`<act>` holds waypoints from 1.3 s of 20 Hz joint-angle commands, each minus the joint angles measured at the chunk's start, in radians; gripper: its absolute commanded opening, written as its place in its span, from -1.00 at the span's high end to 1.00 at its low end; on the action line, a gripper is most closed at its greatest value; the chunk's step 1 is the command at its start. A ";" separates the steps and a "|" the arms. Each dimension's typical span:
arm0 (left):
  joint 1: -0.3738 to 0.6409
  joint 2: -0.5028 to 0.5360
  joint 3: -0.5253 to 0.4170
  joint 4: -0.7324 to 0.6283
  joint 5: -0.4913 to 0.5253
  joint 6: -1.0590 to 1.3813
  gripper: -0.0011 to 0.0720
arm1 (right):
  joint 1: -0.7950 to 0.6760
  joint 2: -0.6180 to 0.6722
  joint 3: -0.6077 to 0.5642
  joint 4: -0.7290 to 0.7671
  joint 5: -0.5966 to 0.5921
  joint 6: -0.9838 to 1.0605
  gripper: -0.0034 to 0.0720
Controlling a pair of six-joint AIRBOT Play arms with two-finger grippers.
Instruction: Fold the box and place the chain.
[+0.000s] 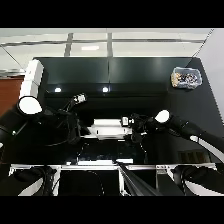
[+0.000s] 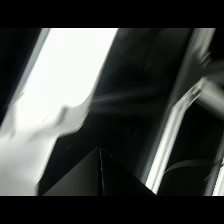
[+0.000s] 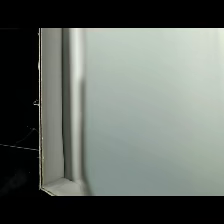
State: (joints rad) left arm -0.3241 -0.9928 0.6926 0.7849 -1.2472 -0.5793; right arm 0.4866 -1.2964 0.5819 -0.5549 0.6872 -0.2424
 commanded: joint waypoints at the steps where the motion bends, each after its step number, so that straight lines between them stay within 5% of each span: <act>1: 0.002 -0.004 -0.078 -0.392 0.214 0.068 0.89 | 0.000 -0.001 0.000 0.000 0.000 0.000 -0.34; 5: 0.000 -0.017 -0.080 -0.364 0.571 0.080 0.89 | 0.000 -0.001 0.000 0.000 0.000 0.000 -0.34; 7: 0.000 -0.063 -0.078 -0.313 0.619 0.079 0.89 | 0.000 -0.001 0.000 0.000 0.000 0.000 -0.34; 14: -0.005 -0.267 -0.077 -0.272 0.460 0.074 0.89 | 0.000 -0.001 0.000 0.000 0.000 0.000 -0.34; 18: -0.003 -0.286 -0.052 -0.262 0.370 0.075 0.89 | 0.000 -0.001 0.000 0.000 0.000 0.000 -0.34; 22: -0.002 -0.223 0.061 -0.130 0.344 0.025 0.89 | 0.000 -0.001 0.000 0.001 0.000 0.000 -0.34; 26: -0.002 -0.013 0.093 0.188 0.320 -0.203 0.89 | 0.000 -0.001 0.000 0.000 0.000 0.000 -0.34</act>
State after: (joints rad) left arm -0.3271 -1.1225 0.7624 0.7471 -0.9077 -0.6296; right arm 0.4866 -1.2964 0.5819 -0.5545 0.6872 -0.2424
